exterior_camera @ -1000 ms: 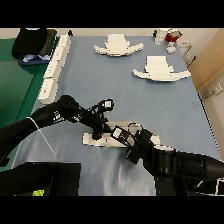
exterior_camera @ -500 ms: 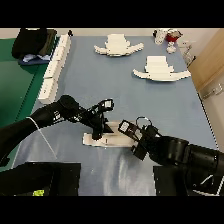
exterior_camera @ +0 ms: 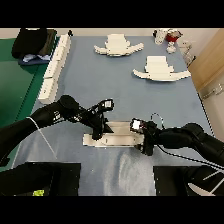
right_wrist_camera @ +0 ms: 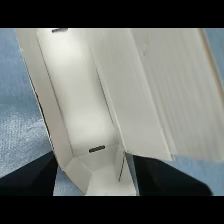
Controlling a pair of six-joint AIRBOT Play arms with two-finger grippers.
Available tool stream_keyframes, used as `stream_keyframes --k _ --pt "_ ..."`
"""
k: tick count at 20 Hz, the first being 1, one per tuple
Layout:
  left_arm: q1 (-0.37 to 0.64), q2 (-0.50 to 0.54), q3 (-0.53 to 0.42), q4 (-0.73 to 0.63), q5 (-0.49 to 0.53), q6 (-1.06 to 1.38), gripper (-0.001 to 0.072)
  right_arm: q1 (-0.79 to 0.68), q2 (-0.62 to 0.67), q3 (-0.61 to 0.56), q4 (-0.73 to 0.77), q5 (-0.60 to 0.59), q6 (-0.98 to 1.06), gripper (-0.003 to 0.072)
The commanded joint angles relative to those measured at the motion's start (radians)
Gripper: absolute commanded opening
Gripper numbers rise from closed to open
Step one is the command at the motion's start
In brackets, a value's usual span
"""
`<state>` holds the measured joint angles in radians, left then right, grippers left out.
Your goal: Fold the box.
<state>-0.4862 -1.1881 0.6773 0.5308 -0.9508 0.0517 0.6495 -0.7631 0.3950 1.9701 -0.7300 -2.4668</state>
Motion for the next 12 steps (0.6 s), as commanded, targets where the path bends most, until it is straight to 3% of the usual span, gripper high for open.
stream_keyframes --k 1,12 --pt "0.000 0.001 0.000 0.000 0.000 0.000 0.0012 -0.089 -0.042 -0.014 0.192 -0.006 -0.285 0.0720" --pt "0.000 0.001 0.000 0.000 0.000 0.000 0.0012 -0.089 -0.084 -0.014 0.147 -0.006 -0.280 0.0709"
